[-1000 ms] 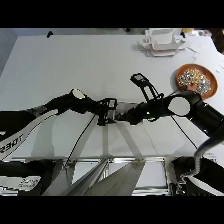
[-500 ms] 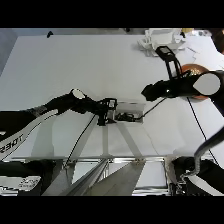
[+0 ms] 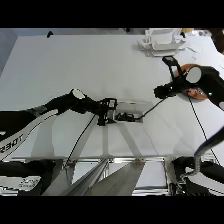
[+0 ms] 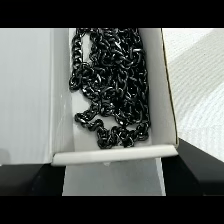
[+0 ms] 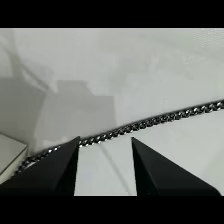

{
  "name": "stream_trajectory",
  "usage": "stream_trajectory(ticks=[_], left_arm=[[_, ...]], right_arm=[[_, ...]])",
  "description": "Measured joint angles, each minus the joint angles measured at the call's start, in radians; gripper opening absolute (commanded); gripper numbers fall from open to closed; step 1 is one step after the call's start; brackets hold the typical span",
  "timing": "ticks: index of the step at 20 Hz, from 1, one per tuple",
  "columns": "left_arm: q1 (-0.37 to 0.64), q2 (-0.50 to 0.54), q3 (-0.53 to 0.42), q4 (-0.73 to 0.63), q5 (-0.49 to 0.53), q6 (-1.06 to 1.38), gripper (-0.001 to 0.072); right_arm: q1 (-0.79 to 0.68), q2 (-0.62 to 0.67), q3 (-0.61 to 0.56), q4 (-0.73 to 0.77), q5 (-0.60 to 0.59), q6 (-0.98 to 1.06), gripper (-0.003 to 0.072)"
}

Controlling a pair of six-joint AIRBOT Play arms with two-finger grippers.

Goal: Fold the box and place the chain.

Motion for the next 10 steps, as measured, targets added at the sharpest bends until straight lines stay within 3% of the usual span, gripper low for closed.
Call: stream_trajectory(ticks=[10], left_arm=[[0.0,0.0,0.0,0.0,0.0,0.0,0.0209]], right_arm=[[-0.005,-0.093,-0.071,-0.068,-0.062,0.043,0.0319]])
